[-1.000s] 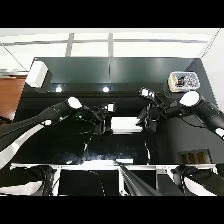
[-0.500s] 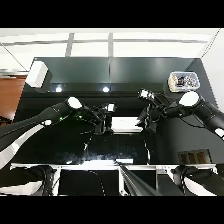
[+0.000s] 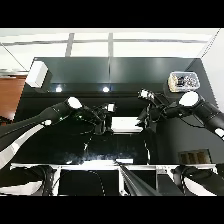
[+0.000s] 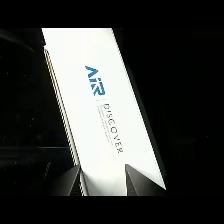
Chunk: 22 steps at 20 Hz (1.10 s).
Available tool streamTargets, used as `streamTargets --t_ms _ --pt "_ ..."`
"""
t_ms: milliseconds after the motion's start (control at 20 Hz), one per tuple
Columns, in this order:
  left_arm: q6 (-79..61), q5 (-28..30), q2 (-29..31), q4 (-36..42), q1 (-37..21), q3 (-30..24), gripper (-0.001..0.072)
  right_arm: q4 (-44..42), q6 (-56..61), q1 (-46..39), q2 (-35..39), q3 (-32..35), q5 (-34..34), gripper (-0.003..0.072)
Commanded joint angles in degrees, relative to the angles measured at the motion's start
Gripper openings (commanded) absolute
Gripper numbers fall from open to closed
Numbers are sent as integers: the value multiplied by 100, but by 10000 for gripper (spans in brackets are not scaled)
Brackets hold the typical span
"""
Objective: Fold the box and place the chain.
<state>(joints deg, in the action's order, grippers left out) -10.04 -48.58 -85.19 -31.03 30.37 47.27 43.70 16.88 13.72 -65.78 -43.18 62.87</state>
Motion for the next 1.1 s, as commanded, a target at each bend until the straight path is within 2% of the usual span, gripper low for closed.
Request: streamTargets --t_ms 0,500,1050 --pt "-2 0 -2 0 0 0 482 28 2 2 -11 37 -24 307" --pt "-2 -7 -2 0 0 0 482 -9 28 -4 55 129 -13 307" --pt "-2 -7 -2 0 0 0 482 -31 304 -4 529 107 20 317"
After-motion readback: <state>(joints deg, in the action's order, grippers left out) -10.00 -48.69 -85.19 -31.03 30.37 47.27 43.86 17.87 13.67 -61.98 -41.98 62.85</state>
